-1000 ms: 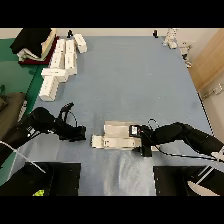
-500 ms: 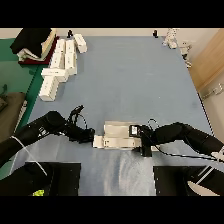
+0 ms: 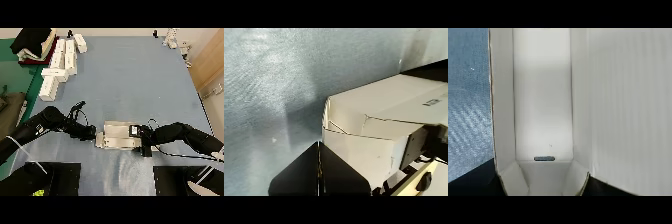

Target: Fold the box.

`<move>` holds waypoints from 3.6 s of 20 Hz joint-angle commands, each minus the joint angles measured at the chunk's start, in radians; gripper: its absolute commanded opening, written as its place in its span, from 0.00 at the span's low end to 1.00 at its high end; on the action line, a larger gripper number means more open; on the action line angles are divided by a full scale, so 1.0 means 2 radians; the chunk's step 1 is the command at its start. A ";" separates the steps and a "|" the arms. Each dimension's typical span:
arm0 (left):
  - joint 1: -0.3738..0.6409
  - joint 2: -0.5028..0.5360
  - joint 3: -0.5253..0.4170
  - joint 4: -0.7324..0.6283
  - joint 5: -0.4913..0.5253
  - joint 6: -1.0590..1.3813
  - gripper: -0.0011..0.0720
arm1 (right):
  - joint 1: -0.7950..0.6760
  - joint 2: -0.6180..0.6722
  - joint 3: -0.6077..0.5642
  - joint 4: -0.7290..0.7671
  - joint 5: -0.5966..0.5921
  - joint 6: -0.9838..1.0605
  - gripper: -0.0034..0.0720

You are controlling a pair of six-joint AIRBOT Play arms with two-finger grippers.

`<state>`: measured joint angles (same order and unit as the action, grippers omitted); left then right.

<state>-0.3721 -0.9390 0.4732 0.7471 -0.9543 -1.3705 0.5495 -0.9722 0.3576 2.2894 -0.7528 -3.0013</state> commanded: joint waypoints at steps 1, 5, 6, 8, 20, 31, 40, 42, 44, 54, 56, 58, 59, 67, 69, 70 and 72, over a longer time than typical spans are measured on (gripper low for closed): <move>0.000 0.001 0.002 -0.005 -0.003 0.001 0.04 | 0.000 0.000 0.000 0.000 0.000 0.000 0.71; 0.000 0.001 0.002 -0.008 -0.004 0.008 0.04 | 0.000 0.001 0.000 0.000 0.000 0.000 0.71; 0.000 0.001 0.002 -0.010 -0.004 0.009 0.04 | 0.000 0.000 0.000 0.000 0.000 0.000 0.71; 0.000 0.001 0.002 -0.010 -0.004 0.010 0.04 | 0.000 0.000 0.000 0.000 0.000 0.000 0.71; 0.000 0.002 0.004 -0.021 -0.020 0.000 0.57 | 0.000 0.000 0.000 0.000 0.000 0.000 0.71; -0.001 0.002 0.005 -0.068 -0.030 0.033 0.56 | 0.000 0.000 0.000 0.000 0.000 0.000 0.71; -0.003 0.002 0.006 -0.086 -0.013 0.026 0.56 | 0.000 0.000 0.000 0.000 0.000 0.000 0.71; -0.018 0.002 0.010 -0.083 0.003 0.018 0.56 | 0.000 0.000 0.000 0.000 0.000 0.000 0.71; -0.047 0.002 0.023 -0.049 0.032 -0.028 0.56 | 0.000 0.000 0.000 0.000 0.000 0.000 0.71; -0.186 0.001 0.077 0.156 0.058 -0.277 0.56 | 0.000 0.000 0.000 0.000 0.000 0.000 0.71; -0.208 -0.001 0.078 0.183 0.058 -0.319 0.56 | 0.000 0.000 0.000 0.000 0.000 0.000 0.71; -0.229 -0.009 0.083 0.217 0.056 -0.361 0.56 | 0.000 0.000 0.000 0.000 0.000 0.000 0.71; -0.239 -0.015 0.087 0.233 0.055 -0.381 0.56 | 0.000 0.000 0.000 0.000 0.000 0.000 0.71; -0.298 -0.082 0.157 0.311 0.006 -0.467 0.49 | 0.000 0.000 0.000 0.000 0.000 0.000 0.71; -0.305 -0.106 0.181 0.314 -0.014 -0.471 0.49 | 0.000 0.000 0.000 0.000 0.000 0.000 0.71; -0.308 -0.114 0.189 0.315 -0.025 -0.478 0.49 | 0.000 0.000 0.000 0.000 0.000 0.000 0.71; -0.313 -0.125 0.198 0.322 -0.039 -0.493 0.49 | 0.000 0.000 0.000 0.000 0.000 0.000 0.71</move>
<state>-0.9791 -1.1488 0.8291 1.3613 -0.9771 -2.3089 0.5495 -0.9718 0.3580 2.2890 -0.7532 -3.0013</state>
